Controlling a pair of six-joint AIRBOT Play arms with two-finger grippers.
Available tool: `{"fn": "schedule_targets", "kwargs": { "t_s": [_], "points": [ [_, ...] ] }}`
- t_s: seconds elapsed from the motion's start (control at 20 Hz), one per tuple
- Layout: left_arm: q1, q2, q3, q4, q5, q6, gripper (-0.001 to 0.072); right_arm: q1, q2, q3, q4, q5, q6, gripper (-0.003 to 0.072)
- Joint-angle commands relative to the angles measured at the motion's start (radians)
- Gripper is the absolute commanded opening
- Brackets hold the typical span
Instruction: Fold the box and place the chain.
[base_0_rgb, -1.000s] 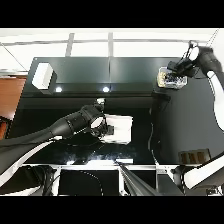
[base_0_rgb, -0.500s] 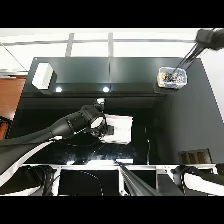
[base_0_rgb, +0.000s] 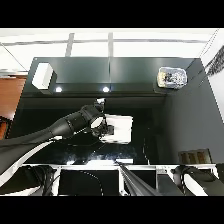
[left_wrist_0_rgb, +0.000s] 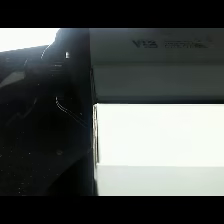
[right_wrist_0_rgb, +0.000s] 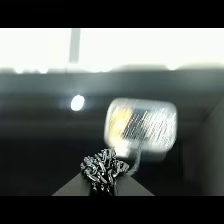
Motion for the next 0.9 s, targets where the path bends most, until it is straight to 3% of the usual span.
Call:
{"fn": "schedule_targets", "kwargs": {
  "t_s": [0.0, 0.25, 0.45, 0.6, 0.85],
  "points": [
    [0.000, -0.001, 0.001, 0.000, 0.002, 0.000, 0.0027, 0.035, 0.143, -0.189, 0.109, 0.142, -0.027, 0.0010],
    [0.000, -0.001, 0.001, 0.000, 0.002, 0.000, 0.0027, 0.102, 0.212, -0.519, 0.417, 0.129, -0.074, 0.0011],
    [0.000, -0.001, 0.001, 0.000, 0.002, 0.000, 0.0027, 0.249, 0.211, -0.702, 0.545, -0.058, -0.074, 0.0011],
    [0.000, -0.001, 0.001, 0.000, 0.001, 0.000, 0.0027, 0.369, 0.209, -0.779, 0.620, -0.214, -0.063, 0.0011],
    [0.000, -0.001, 0.001, 0.000, 0.001, 0.000, 0.0027, 0.551, 0.171, -0.790, 0.675, -0.489, 0.016, 0.0012]
  ]
}}
